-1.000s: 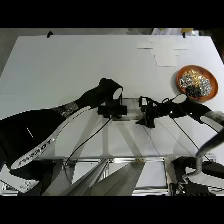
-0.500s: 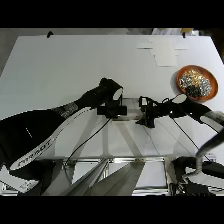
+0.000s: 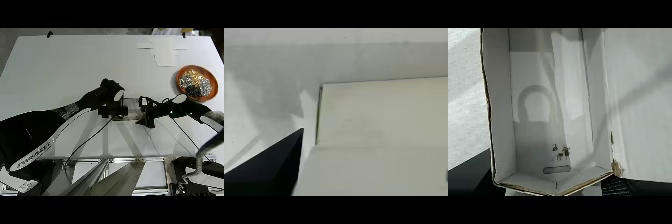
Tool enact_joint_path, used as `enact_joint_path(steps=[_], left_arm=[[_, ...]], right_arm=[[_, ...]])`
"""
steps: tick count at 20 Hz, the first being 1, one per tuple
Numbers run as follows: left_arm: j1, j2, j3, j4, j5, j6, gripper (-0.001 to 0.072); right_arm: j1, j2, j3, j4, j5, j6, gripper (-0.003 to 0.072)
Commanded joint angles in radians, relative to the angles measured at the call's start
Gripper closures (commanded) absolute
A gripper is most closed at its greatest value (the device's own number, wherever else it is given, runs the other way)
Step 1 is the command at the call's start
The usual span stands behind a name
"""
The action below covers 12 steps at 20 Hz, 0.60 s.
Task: Fold the box and place the chain.
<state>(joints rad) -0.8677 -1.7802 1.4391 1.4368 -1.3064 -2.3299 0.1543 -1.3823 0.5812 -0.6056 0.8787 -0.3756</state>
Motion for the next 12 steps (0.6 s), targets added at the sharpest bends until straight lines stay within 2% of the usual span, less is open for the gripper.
enact_joint_path(steps=[1, 6, 10, 12], left_arm=[[0.003, 0.026, 0.001, 0.002, -0.003, 0.031, 0.0216], [0.055, 0.175, 0.001, 0.016, -0.015, 0.282, 0.0196], [0.097, 0.381, -0.007, 0.018, -0.122, 0.67, 0.0197], [0.139, 0.499, -0.065, 0.006, -0.07, 0.924, 0.0192]], right_arm=[[0.0, 0.0, 0.0, 0.0, 0.0, 0.001, 0.0349], [0.0, 0.0, 0.0, 0.0, 0.0, 0.001, 0.0349], [0.0, 0.0, 0.0, 0.0, 0.0, 0.001, 0.0349], [0.0, 0.0, 0.0, 0.0, 0.0, 0.001, 0.0349]])
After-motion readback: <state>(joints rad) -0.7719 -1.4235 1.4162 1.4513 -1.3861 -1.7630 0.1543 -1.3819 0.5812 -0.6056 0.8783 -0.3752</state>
